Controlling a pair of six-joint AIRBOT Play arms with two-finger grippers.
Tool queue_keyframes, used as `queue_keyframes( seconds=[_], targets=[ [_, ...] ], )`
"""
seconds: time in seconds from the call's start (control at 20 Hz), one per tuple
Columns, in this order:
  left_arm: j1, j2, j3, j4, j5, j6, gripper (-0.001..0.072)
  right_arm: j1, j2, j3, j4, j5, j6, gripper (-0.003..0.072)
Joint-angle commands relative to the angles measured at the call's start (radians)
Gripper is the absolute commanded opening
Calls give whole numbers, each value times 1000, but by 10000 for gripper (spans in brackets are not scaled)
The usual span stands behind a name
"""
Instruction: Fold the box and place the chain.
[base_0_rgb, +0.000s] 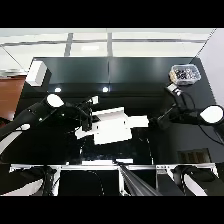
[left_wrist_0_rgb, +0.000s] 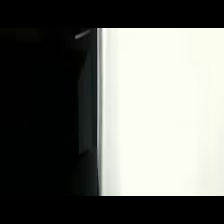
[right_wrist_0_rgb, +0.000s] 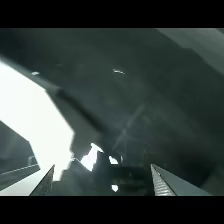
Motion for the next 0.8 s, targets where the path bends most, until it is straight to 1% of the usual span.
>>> queue_keyframes(
  seconds=[0.0, 0.1, 0.25, 0.35, 0.5, 0.6, 0.75],
  targets=[
    [-16, -31, -3, 2, 60, 45, 28, 67, -2, -35, 135, -22, -272, 700],
    [-16, -32, -3, -3, 58, 45, 28, 124, -2, -45, 190, -61, -422, 700],
    [-16, -32, -3, -2, 71, 45, 28, 195, -6, -64, 192, -140, -581, 700],
    [-16, -33, 2, 3, 66, 45, 28, 213, -26, -72, 192, -148, -628, 700],
    [-16, -51, 36, 6, 53, 44, 29, 220, -77, -72, 193, -141, -652, 700],
    [-16, -76, 71, 24, 5, 45, 28, 220, -103, -72, 193, -122, -697, 700],
    [-24, -125, 120, 113, -74, 45, 28, 220, -122, -72, 193, -113, -727, 700]
  ],
)
